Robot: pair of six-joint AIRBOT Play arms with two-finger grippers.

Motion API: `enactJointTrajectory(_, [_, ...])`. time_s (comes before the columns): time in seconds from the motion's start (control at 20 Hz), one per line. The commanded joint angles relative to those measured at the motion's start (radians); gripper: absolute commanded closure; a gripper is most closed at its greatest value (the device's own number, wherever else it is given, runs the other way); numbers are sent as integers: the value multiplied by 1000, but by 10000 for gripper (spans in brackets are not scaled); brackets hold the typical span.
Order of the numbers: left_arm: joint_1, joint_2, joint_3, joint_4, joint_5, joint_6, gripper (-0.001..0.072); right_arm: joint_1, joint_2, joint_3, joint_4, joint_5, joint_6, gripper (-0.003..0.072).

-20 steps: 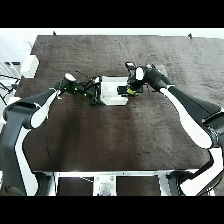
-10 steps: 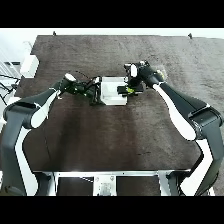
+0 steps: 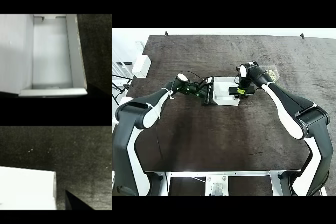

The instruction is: Fold the box and place the chain.

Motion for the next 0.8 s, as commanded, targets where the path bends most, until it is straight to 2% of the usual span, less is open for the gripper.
enactJointTrajectory(0.0, [1, 0, 0, 0, 0, 0, 290, 11, -2, 2, -2, 4, 22, 508])
enactJointTrajectory(0.15, [1, 0, 0, 0, 0, 0, 290, 18, -2, 2, 0, 4, 22, 662])
enactJointTrajectory(0.3, [1, 0, 0, 0, 0, 0, 290, 20, -2, 2, 0, -3, 22, 680])
enactJointTrajectory(0.35, [1, 0, 0, 0, 0, 0, 290, 20, -2, 2, 0, -7, 22, 640])
enactJointTrajectory(0.5, [1, 0, 0, 0, 0, 0, 290, 20, -1, 2, -2, -14, 22, 408])
enactJointTrajectory(0.55, [1, -1, 0, 0, 0, 0, 290, 20, 0, 2, -2, -14, 22, 378])
enactJointTrajectory(0.65, [1, 0, 0, 0, 0, 0, 290, 20, 0, 3, -2, -14, 21, 369])
enactJointTrajectory(0.75, [1, 0, 0, 0, 0, 0, 289, 20, 2, 16, -2, -10, 21, 302])
